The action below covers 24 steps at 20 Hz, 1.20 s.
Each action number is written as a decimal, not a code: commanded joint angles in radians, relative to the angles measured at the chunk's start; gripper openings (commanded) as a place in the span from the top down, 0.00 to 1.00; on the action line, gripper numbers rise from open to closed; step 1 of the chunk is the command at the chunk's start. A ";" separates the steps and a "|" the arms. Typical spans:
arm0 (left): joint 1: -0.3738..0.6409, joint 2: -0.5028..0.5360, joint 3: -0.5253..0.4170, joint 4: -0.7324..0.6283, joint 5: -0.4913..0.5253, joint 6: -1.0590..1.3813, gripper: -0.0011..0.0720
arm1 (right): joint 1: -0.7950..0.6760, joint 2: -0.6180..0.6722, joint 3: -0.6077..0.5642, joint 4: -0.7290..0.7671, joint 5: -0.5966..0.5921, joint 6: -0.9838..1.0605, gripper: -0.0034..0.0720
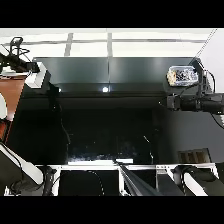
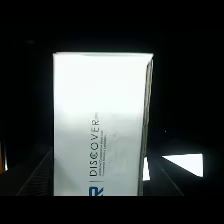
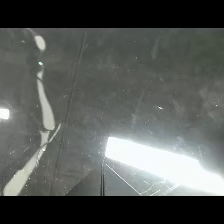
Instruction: Fold the box and place the chain.
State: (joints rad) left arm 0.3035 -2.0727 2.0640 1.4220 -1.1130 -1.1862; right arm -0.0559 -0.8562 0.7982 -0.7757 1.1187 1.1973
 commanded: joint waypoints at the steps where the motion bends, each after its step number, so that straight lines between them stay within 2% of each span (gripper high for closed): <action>1: -0.006 0.069 0.027 0.016 -0.009 -0.019 0.00 | 0.000 0.000 0.001 0.000 -0.036 -0.001 0.93; 3: -0.006 0.170 0.027 0.009 -0.014 -0.080 0.03 | 0.009 0.000 0.001 -0.011 -0.111 -0.003 0.93; 4: -0.006 0.223 0.025 -0.015 -0.034 -0.149 0.10 | 0.020 0.000 -0.001 -0.016 -0.166 -0.014 0.93; 5: -0.006 0.267 0.014 -0.077 -0.068 -0.201 0.26 | 0.034 -0.003 -0.001 -0.039 -0.232 -0.033 0.93; 6: -0.006 0.309 -0.003 -0.167 -0.138 -0.208 0.63 | 0.049 -0.005 -0.001 -0.078 -0.302 -0.045 0.93; 7: -0.010 0.346 -0.034 -0.261 -0.219 -0.198 0.95 | 0.063 -0.011 -0.001 -0.137 -0.370 -0.054 0.93; 9: -0.046 0.418 -0.129 -0.351 -0.325 -0.198 0.95 | 0.075 -0.029 -0.001 -0.267 -0.429 -0.053 0.93; 11: -0.125 0.531 -0.281 -0.328 -0.303 -0.198 0.95 | 0.074 -0.040 -0.006 -0.327 -0.393 -0.050 0.93; 13: -0.210 0.686 -0.484 -0.283 -0.178 -0.197 0.95 | 0.075 -0.040 -0.016 -0.346 -0.325 -0.019 0.93; 15: -0.289 0.886 -0.753 -0.223 -0.002 -0.193 0.95 | 0.075 -0.029 -0.037 -0.430 -0.314 0.102 0.94; 17: -0.330 1.072 -1.002 -0.214 0.120 -0.169 0.95 | 0.074 0.029 -0.110 -0.467 -0.401 0.113 0.94; 19: -0.334 1.233 -1.204 -0.213 0.187 -0.163 0.95 | 0.074 0.086 -0.212 -0.475 -0.498 0.113 0.93; 20: -0.332 1.297 -1.276 -0.197 0.202 -0.163 0.95 | 0.074 0.094 -0.251 -0.483 -0.529 0.112 0.93; 22: -0.332 1.400 -1.379 -0.167 0.223 -0.163 0.95 | 0.075 0.093 -0.277 -0.481 -0.515 0.112 0.93; 24: -0.332 1.460 -1.423 -0.142 0.222 -0.163 0.95 | 0.075 0.093 -0.277 -0.481 -0.501 0.112 0.93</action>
